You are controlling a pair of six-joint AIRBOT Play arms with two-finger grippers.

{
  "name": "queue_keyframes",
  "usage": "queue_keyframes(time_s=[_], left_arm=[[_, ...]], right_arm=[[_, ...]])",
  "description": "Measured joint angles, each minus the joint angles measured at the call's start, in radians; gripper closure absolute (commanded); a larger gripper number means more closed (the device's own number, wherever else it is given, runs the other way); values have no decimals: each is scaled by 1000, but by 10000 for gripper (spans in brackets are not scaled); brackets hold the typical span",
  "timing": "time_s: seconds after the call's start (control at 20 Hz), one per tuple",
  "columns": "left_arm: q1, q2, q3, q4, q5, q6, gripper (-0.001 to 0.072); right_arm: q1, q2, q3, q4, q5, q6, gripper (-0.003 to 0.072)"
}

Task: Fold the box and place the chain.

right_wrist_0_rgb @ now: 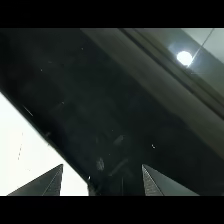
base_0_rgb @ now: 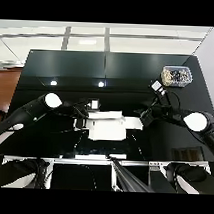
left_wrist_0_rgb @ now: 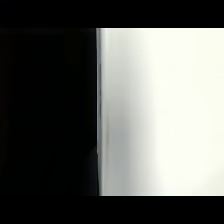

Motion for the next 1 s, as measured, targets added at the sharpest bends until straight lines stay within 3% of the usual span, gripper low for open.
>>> queue_keyframes(time_s=[0.35, 0.4, 0.6, 1.0], left_arm=[[-8, -99, 42, 6, -24, -4, 682], [-8, -108, 50, 6, -30, -4, 682], [-8, -124, 73, 15, -42, -7, 682], [-8, -129, 83, 19, -45, -7, 682]], right_arm=[[0, -1, -29, -4, 80, -87, 128], [0, -1, -42, -3, 80, -93, -21], [25, -1, -106, 1, 87, -145, -21], [181, -44, -180, 33, 68, -507, -19]])
